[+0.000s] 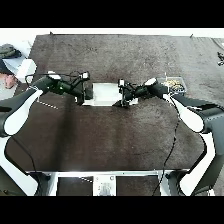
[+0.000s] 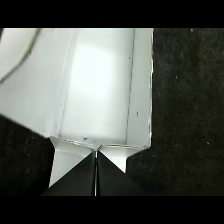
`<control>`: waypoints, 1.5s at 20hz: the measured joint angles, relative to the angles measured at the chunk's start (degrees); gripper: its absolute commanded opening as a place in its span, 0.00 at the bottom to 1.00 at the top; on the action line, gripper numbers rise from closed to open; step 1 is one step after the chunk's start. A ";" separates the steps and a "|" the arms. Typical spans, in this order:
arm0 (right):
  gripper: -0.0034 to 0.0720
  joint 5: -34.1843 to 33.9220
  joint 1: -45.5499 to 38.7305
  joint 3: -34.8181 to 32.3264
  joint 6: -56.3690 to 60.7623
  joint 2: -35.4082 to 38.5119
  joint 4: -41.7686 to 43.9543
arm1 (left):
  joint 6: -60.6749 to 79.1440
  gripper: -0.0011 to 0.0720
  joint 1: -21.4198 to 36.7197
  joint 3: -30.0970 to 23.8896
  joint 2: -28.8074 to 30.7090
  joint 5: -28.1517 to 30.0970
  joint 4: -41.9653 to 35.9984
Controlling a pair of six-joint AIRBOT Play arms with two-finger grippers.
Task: Fold the box and place the chain.
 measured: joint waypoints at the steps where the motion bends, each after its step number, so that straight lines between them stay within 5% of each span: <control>1: 0.40 0.00 0.00 0.00 0.00 0.00 0.00 | -0.15 0.02 0.57 0.00 0.11 -1.01 0.00; 8: 0.40 0.00 0.00 0.00 0.02 0.00 -0.02 | -7.30 0.02 4.72 0.00 6.64 -2.05 0.79; 18: 0.40 0.00 0.00 0.00 0.04 0.00 -0.02 | -38.75 0.02 14.78 -2.80 11.96 -0.61 6.16; 30: 0.40 0.00 0.00 0.00 0.04 0.00 -0.02 | -57.94 0.02 12.94 -11.08 9.49 5.16 6.36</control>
